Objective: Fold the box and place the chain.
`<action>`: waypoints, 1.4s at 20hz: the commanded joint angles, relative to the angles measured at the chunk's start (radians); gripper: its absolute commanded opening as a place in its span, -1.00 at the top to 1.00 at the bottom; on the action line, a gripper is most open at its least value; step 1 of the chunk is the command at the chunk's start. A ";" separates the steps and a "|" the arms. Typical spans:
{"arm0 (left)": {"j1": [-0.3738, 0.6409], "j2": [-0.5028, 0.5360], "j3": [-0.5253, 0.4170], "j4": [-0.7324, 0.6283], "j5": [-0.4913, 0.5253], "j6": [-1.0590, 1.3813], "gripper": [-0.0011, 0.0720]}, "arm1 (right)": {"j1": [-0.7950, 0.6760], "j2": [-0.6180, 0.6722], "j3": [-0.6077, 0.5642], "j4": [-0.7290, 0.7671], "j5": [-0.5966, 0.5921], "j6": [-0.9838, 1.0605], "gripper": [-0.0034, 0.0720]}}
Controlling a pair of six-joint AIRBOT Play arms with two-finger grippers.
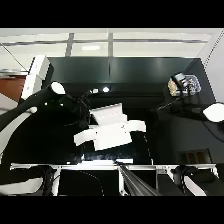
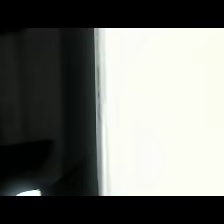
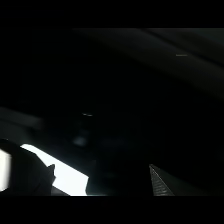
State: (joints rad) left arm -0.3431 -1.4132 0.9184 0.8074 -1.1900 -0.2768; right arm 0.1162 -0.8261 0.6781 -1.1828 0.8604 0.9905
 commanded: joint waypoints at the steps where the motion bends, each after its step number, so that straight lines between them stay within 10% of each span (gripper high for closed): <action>1: -0.095 0.192 -0.116 0.060 0.305 0.130 0.90 | -0.047 0.000 0.054 -0.268 -0.053 -0.004 -0.96; 9: -0.130 0.122 -0.248 -0.026 0.322 0.362 0.89 | 0.021 -0.013 -0.046 0.261 0.003 -0.586 -0.96; 28: -0.130 0.093 -0.234 -0.027 0.326 0.360 0.89 | 0.364 -0.171 -0.215 0.371 0.102 -0.891 -0.98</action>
State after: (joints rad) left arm -0.4728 -1.3190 0.6834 0.7799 -0.8658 0.0826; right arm 0.4522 -0.9661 0.4652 -0.8436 0.9356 0.1593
